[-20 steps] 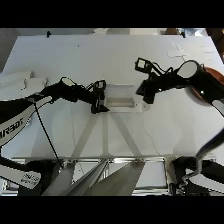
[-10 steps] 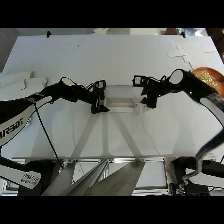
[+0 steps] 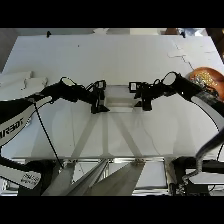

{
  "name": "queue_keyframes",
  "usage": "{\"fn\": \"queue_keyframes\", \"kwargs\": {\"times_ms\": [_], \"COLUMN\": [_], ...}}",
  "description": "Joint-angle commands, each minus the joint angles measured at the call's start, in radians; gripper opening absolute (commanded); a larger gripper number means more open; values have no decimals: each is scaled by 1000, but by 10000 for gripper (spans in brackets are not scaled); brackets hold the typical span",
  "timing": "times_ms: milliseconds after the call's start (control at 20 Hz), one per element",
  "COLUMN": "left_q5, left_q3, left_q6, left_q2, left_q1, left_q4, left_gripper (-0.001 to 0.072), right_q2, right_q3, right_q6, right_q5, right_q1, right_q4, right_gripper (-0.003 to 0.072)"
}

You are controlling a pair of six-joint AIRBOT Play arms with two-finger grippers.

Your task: Fold the box and place the chain.

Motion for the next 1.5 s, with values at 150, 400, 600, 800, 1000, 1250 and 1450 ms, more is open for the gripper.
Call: {"fn": "queue_keyframes", "kwargs": {"times_ms": [150, 400, 600, 800, 1000, 1250, 1450], "left_q5": [0, 0, 0, 0, 0, 0, 0], "left_q3": [0, 0, 0, 0, 0, 0, 0], "left_q6": [0, 0, 0, 0, 0, 0, 0], "left_q2": [-1, -1, -1, -1, -1, -1, -1], "left_q1": [0, 0, 0, 0, 0, 0, 0], "left_q4": [0, 0, 0, 0, 0, 0, 0], "left_gripper": [486, 486, 486, 486, 486, 486, 486], "right_q2": [-12, -13, -13, -36, -70, -71, -13], "right_q3": [0, 0, 0, 0, 0, 0, 0], "right_q6": [-14, -14, -14, -12, -10, 2, 1], "right_q5": [45, 36, 25, 20, 13, 25, 12], "right_q1": [10, 10, 10, 14, 50, 69, 78], "right_q4": [44, 166, 179, 248, 248, 254, 386], "right_gripper": [271, 259, 260, 473, 585, 11, 11]}}
